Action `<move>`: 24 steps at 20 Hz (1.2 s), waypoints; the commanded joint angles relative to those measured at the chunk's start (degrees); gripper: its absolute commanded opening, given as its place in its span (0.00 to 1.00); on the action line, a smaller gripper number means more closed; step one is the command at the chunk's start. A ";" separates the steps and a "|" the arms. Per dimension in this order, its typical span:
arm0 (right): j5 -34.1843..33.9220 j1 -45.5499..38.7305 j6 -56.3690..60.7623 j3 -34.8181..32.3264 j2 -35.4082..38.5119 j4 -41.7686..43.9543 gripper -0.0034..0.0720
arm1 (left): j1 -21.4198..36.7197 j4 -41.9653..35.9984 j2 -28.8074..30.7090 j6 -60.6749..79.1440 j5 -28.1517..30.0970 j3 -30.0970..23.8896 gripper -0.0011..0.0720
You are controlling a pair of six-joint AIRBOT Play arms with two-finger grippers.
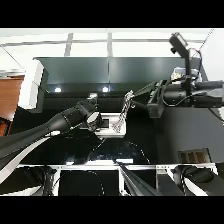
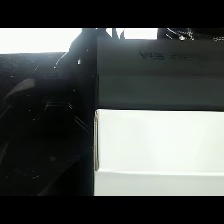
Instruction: Fold the box and place the chain.
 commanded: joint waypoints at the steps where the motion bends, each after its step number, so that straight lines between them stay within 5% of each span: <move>1: 4.74 -1.95 1.81 2.86 0.83 -3.19 0.06 | 0.00 0.00 0.04 0.00 -0.04 0.04 0.06; 10: 9.64 -2.16 2.56 3.87 0.83 1.66 0.06 | 0.00 0.00 0.04 0.00 -0.04 0.04 0.06; 14: 5.99 -0.70 2.67 3.85 0.81 9.64 0.06 | 0.00 0.00 0.04 0.00 -0.02 0.04 0.06; 20: 1.18 1.18 2.91 3.63 0.04 8.85 0.06 | 0.00 0.00 0.04 0.00 0.00 0.04 0.06; 24: -0.70 2.51 5.49 -4.48 -0.57 6.38 0.06 | 0.02 0.00 0.04 0.00 -0.02 0.04 0.06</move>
